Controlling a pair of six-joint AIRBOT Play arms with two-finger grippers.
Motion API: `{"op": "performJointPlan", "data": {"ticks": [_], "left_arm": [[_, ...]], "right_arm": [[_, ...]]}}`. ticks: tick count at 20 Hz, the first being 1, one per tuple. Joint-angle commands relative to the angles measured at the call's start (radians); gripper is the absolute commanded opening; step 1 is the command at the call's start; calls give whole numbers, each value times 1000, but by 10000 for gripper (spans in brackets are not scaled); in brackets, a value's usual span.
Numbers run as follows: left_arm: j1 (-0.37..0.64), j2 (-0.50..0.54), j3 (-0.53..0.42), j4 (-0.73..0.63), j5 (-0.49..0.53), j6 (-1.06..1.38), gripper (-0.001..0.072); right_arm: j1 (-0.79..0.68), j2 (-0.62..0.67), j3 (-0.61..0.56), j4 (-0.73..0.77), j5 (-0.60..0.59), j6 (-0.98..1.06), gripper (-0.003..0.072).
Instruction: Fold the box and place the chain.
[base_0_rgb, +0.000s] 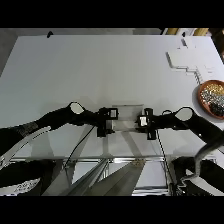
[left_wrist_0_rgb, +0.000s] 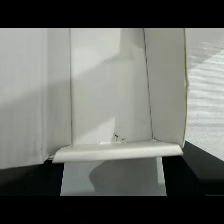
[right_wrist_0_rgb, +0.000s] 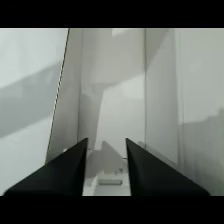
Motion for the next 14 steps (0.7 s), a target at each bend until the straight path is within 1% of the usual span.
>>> {"op": "performJointPlan", "data": {"ticks": [1, 3, 5, 8, 10, 12, 14], "left_arm": [[0, 0, -1, -2, 2, -2, 334], [0, 0, -1, -2, 0, -2, 334], [0, 0, -1, -2, 0, -2, 334], [0, 0, -1, -2, 0, -2, 334], [0, 0, -1, -2, 0, -2, 334], [0, 0, -1, -2, 0, -2, 334], [0, 0, -1, -2, 0, -2, 334]], "right_arm": [[13, -43, -1, 37, -2, -27, 367], [-8, -19, 0, 34, 0, -19, 367], [-45, 45, 0, 17, 6, 42, 366], [-115, 171, 0, -56, 66, 118, 363], [-158, 244, 0, -116, 124, 210, 341], [-194, 303, 0, -188, 155, 315, 196], [-215, 334, 0, -222, 150, 428, 12]]}}
